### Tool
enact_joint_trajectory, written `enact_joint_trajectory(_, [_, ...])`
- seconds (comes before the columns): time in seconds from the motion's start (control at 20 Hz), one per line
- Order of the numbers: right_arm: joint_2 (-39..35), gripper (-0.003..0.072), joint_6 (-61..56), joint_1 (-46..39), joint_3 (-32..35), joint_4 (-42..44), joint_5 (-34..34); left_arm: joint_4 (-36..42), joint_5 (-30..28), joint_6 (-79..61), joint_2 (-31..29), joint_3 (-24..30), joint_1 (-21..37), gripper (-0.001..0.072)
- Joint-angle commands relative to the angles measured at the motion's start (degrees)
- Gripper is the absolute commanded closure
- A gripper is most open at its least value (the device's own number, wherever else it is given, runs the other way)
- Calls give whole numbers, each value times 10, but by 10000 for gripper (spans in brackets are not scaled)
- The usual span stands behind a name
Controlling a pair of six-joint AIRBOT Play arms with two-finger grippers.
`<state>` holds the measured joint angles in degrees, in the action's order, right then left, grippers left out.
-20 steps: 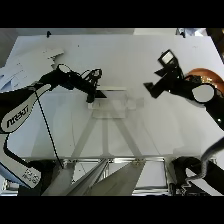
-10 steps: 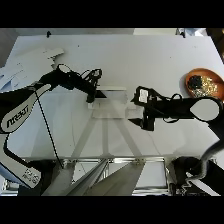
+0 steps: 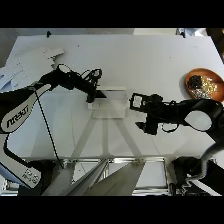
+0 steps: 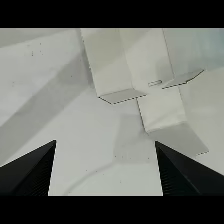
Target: Fold the box and place the chain.
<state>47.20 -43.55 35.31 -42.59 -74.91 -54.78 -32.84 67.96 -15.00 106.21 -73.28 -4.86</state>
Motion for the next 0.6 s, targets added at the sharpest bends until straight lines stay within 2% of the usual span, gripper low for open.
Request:
enact_joint_trajectory(0.0, [0, 17, -9, 25, 9, -24, 57, 0, 0, 0, 0, 0, 1, 697])
enact_joint_trajectory(0.1, [5, 17, 27, 24, 12, -7, 90, 0, 0, 0, 0, 0, 1, 697])
enact_joint_trajectory(0.3, [32, 17, 122, 20, 24, 69, 89, 0, 0, 0, 0, 0, 1, 697])
enact_joint_trajectory(0.45, [35, 17, 209, -23, 78, 152, 93, 0, 0, 0, 0, 0, 1, 697])
enact_joint_trajectory(0.55, [38, 17, 250, -54, 116, 191, 128, 0, 0, 0, 0, 0, 0, 697])
